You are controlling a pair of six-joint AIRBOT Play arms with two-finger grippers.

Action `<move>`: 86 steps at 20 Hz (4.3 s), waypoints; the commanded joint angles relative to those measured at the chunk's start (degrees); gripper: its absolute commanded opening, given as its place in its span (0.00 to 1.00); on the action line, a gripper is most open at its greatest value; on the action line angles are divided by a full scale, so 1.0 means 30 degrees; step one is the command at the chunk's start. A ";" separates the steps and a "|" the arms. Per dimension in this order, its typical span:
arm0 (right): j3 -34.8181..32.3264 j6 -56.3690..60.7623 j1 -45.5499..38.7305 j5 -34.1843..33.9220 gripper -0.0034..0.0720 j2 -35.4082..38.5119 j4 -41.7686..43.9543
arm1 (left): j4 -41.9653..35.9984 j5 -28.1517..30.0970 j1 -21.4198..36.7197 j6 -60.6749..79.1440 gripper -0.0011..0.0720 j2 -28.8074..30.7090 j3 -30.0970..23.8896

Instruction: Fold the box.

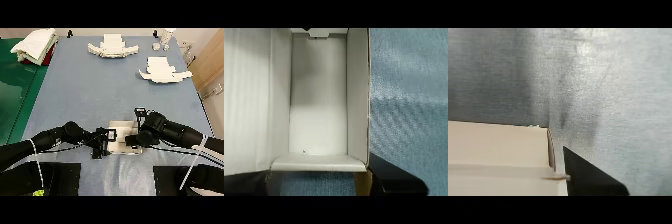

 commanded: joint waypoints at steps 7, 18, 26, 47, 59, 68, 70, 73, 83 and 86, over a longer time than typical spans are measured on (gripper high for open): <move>0.0087 0.0860 0.0168 -0.0087 0.16 -0.0991 -0.0255 | 0.0015 0.0000 -0.0007 0.0015 0.62 0.0000 0.0015; 0.0087 0.0794 0.0168 -0.0160 0.53 -0.0911 -0.0583 | 0.0015 0.0000 -0.0007 0.0015 0.62 0.0000 0.0015; 0.0794 0.0306 0.0160 -0.0277 0.53 -0.0911 0.0138 | 0.0015 0.0000 -0.0007 0.0015 0.62 0.0000 0.0015; 0.0823 0.1166 0.1020 -0.1005 0.05 -0.0918 -0.0372 | 0.0015 0.0000 -0.0007 0.0022 0.62 0.0000 0.0015; 0.2251 0.0940 0.1027 -0.4036 0.64 0.1093 -0.1530 | 0.0015 0.0000 -0.0007 0.0015 0.62 0.0000 0.0015; 0.1829 -0.5115 -0.6375 -0.2528 0.05 0.3228 -0.2215 | 0.0015 0.0007 -0.0007 0.0015 0.62 0.0000 0.0015; 0.1617 -1.0353 -1.0142 -0.0022 0.05 0.1778 0.3330 | 0.0015 -0.0007 -0.0007 0.0015 0.62 0.0007 0.0015; 0.1647 -1.9154 -1.4775 -0.0189 0.05 -0.1413 1.3777 | 0.0015 0.0000 -0.0007 0.0015 0.62 0.0000 0.0015; 0.2215 -3.0068 -1.2990 -0.6302 0.05 -0.4146 1.8527 | 0.0015 0.0000 -0.0007 0.0015 0.62 0.0000 0.0015; 0.1800 -3.0600 -1.1293 -0.4335 0.05 -0.2667 1.6830 | 0.0015 -0.0007 -0.0007 0.0015 0.62 0.0000 0.0015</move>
